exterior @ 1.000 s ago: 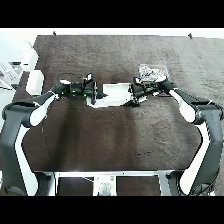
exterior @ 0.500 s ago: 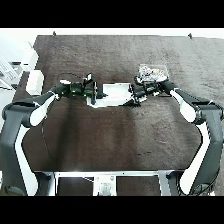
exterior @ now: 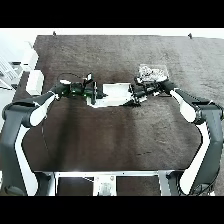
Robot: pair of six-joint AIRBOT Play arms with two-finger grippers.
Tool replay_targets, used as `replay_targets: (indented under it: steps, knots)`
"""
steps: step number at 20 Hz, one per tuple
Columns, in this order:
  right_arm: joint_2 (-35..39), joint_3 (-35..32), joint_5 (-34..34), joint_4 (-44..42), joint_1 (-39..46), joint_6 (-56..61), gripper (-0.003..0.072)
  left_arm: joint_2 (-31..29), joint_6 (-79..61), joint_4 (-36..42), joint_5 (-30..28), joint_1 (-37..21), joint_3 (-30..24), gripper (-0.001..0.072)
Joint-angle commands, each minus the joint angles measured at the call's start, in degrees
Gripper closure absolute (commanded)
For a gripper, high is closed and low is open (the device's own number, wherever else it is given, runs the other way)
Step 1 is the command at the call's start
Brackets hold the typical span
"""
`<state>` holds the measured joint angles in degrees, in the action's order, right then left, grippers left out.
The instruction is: Fold the box and place the chain.
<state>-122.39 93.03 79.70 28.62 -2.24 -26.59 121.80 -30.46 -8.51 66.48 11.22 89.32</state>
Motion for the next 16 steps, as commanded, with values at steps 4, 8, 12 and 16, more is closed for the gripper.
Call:
replay_targets:
  steps: [4,8,12,16]
  knots:
    - [0.0,0.04,0.83,-0.07,-0.07,-1.97,0.0022,-0.04,-0.02,0.0,-0.02,0.0,0.04,0.0688]
    - [0.0,0.04,0.92,-0.13,0.28,-1.97,0.0022,-0.04,-0.02,0.0,-0.02,0.0,0.04,0.0687]
    - [0.0,0.04,1.14,-0.04,0.42,-1.99,0.0022,-0.04,-0.02,0.0,-0.02,0.0,0.04,0.0687]
    - [0.0,0.02,1.44,0.22,0.35,-1.95,0.0067,-0.04,-0.02,0.0,-0.02,0.0,0.04,0.0687]
